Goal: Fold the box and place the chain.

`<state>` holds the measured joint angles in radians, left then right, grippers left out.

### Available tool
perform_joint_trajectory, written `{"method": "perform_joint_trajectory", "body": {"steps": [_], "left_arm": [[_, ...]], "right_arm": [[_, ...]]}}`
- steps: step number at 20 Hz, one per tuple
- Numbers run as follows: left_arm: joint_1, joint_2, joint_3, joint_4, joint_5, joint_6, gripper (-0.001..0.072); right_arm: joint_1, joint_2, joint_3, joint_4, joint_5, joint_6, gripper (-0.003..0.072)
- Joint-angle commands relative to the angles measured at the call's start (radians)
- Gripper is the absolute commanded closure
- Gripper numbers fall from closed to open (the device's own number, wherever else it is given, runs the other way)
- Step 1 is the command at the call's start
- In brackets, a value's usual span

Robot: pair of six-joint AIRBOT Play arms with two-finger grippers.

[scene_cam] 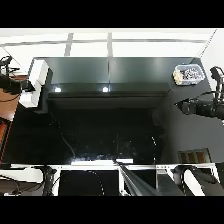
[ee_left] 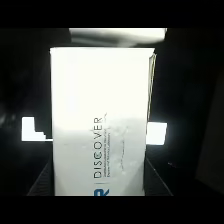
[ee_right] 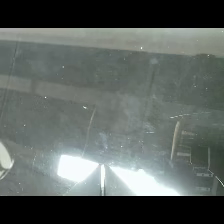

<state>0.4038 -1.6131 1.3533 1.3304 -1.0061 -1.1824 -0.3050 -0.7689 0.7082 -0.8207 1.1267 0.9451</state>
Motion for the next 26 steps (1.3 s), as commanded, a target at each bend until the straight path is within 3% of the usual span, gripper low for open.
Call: {"method": "perform_joint_trajectory", "body": {"steps": [1,2,3,5,8,9,11,14,17,20,23,26], "left_arm": [[-0.007,-0.044,0.048,-0.093,-0.008,0.002,0.0407],[-0.012,-0.043,0.056,-0.09,-0.009,0.002,0.0222],[-0.014,-0.042,0.073,-0.085,-0.027,0.001,-0.0009],[-0.018,-0.036,0.15,-0.087,-0.116,-0.003,-0.0011],[-0.031,-0.02,0.342,-0.085,-0.272,-0.146,-0.0006],[-0.038,-0.014,0.415,-0.086,-0.336,-0.223,0.0095],[-0.059,0.005,0.518,-0.1,-0.456,-0.261,0.0653],[-0.139,0.111,0.503,-0.208,-0.522,-0.255,0.0685],[-0.278,0.294,0.325,-0.195,-0.411,-0.226,0.0684],[-0.417,0.549,-0.058,-0.12,-0.163,-0.201,0.0684],[-0.469,0.762,-0.448,-0.081,0.063,-0.268,0.0684],[-0.465,0.867,-0.706,-0.077,0.208,-0.312,0.0683]], "right_arm": [[0.0,0.0,0.0,0.0,-0.006,0.005,0.0661],[0.0,0.0,0.0,0.0,-0.008,0.005,0.0661],[0.0,0.0,0.0,0.0,-0.008,0.005,0.0661],[0.0,0.0,0.0,0.027,-0.01,0.037,0.0661],[0.014,-0.001,0.0,0.119,-0.045,0.038,0.0661],[0.036,-0.001,0.0,0.125,-0.072,0.038,0.0661],[0.111,-0.002,0.0,0.129,-0.132,0.038,0.0661],[0.272,-0.003,0.0,0.125,-0.259,0.039,0.0661],[0.386,-0.018,0.0,0.05,-0.325,0.04,0.0661],[0.422,-0.08,0.0,-0.05,-0.333,0.077,0.0661],[0.418,-0.178,0.0,-0.1,-0.403,0.099,0.0661],[0.418,-0.303,0.0,-0.097,-0.486,0.098,0.0661]]}}
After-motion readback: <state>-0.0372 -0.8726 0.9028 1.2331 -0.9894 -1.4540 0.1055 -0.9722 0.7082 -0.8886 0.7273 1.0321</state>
